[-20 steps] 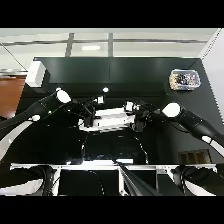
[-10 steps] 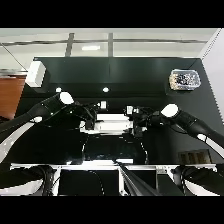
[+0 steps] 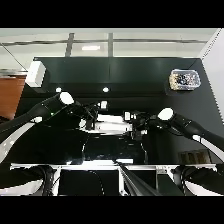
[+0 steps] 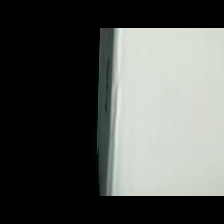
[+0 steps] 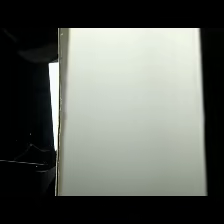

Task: Fold the box and place the chain.

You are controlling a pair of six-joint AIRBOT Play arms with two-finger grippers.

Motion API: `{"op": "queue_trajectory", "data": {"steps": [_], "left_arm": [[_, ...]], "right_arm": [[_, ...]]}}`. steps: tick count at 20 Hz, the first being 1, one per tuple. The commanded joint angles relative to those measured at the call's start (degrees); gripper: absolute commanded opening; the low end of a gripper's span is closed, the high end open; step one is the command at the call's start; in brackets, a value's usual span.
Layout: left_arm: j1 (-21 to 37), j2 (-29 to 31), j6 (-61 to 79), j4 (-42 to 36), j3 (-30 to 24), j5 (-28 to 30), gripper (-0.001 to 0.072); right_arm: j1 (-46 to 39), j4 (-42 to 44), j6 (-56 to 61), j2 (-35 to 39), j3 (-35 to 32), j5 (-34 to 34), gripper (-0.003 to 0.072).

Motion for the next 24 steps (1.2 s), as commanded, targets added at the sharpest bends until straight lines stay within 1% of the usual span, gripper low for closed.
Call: {"op": "queue_trajectory", "data": {"steps": [1,4,5,14,15,16,24], "left_arm": [[-0.02,0.04,-0.11,-0.46,0.04,0.2,0.0028],[-0.02,0.04,-0.11,-0.46,0.04,0.2,0.0028],[-0.02,0.04,-0.11,-0.46,0.04,0.2,0.0028],[0.0,0.04,-0.11,-0.44,0.04,0.17,0.0028],[0.0,0.04,-0.11,-0.44,0.04,0.17,0.0028],[0.0,0.04,-0.11,-0.44,0.04,0.17,0.0028],[0.0,0.04,-0.28,-0.44,0.04,0.17,0.0028]], "right_arm": [[0.68,-0.33,-0.57,-1.11,-0.07,-1.14,0.054],[0.68,-0.37,-0.07,-1.11,-0.07,-1.18,0.0541],[0.68,-0.59,0.68,-1.09,-0.07,-1.42,0.056],[0.79,-3.13,3.28,-1.18,-0.07,-1.29,0.0572],[0.81,-3.1,3.3,-1.16,-0.07,-1.18,0.0646],[0.79,-3.13,3.3,-1.16,-0.07,-0.68,0.0661],[0.74,-4.24,4.37,-1.2,-0.07,-1.66,0.0659]]}}
